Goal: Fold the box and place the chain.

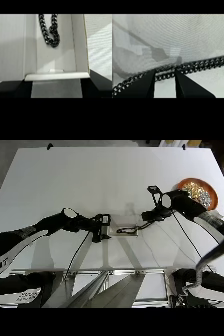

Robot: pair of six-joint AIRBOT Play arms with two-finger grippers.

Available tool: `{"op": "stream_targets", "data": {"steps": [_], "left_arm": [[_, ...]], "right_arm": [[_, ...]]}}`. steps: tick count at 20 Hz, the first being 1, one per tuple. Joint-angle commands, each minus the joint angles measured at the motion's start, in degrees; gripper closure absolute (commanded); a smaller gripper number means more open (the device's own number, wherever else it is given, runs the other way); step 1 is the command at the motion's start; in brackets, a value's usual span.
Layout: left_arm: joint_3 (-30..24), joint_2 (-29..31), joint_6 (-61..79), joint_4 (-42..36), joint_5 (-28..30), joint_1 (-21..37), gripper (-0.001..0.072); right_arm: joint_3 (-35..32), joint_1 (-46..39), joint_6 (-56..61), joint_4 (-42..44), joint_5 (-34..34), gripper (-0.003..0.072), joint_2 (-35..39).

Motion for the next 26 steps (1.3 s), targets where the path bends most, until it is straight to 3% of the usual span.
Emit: {"op": "stream_targets", "data": {"steps": [1,10,13,16,26], "left_arm": [[0.0,0.0,0.0,0.0,0.0,0.0,0.0557],[0.0,0.0,0.0,0.0,0.0,0.0,0.0557],[0.0,0.0,0.0,0.0,0.0,0.0,0.0557],[0.0,0.0,0.0,0.0,0.0,0.0,0.0557],[0.0,0.0,0.0,0.0,0.0,0.0,0.0557]], "right_arm": [[0.0,0.1,0.5,-0.3,0.6,0.0448,-0.7],[-0.1,0.1,1.5,-0.3,1.8,0.0467,-2.0],[-0.1,0.1,1.4,-0.4,2.1,0.0667,-1.8],[-0.1,0.6,-0.5,-0.6,3.2,0.0666,-0.4],[-0.1,11.5,-3.1,-0.4,6.4,0.0667,19.6]]}}
